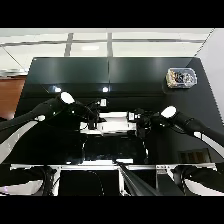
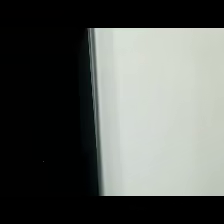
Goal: Fold the box and place the chain.
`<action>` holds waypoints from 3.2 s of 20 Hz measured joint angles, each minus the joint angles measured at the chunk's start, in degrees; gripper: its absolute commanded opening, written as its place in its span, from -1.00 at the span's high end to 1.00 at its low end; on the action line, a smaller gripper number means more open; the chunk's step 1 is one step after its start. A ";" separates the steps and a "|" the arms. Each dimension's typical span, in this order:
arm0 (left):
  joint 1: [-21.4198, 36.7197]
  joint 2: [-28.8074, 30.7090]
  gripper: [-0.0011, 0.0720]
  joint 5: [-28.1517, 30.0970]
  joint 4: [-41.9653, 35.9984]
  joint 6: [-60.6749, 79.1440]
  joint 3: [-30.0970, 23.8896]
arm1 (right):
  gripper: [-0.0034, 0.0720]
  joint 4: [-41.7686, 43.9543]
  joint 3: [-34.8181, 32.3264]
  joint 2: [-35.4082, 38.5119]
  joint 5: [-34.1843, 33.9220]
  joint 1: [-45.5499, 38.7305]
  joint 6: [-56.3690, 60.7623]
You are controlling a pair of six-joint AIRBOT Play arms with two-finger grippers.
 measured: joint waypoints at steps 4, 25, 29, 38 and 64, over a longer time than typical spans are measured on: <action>0.00 0.00 0.91 0.00 0.00 0.04 0.00 | -0.88 -0.74 0.55 -0.44 0.02 0.24 0.87; 7.23 9.31 -0.95 -4.17 8.57 -14.93 1.57 | -0.20 -2.86 0.81 -0.76 -0.17 1.07 2.38; 11.28 14.05 0.39 -13.99 13.94 -32.61 1.60 | -0.20 -2.91 0.81 -0.76 -0.13 1.07 2.38; 0.39 14.67 0.91 -17.92 -0.72 -48.24 -6.64 | -0.20 -2.89 0.81 -0.76 -0.09 1.07 2.36; 9.05 14.73 0.91 -2.64 3.63 -47.76 -1.07 | -0.20 -2.78 0.81 -0.76 -0.24 1.07 2.40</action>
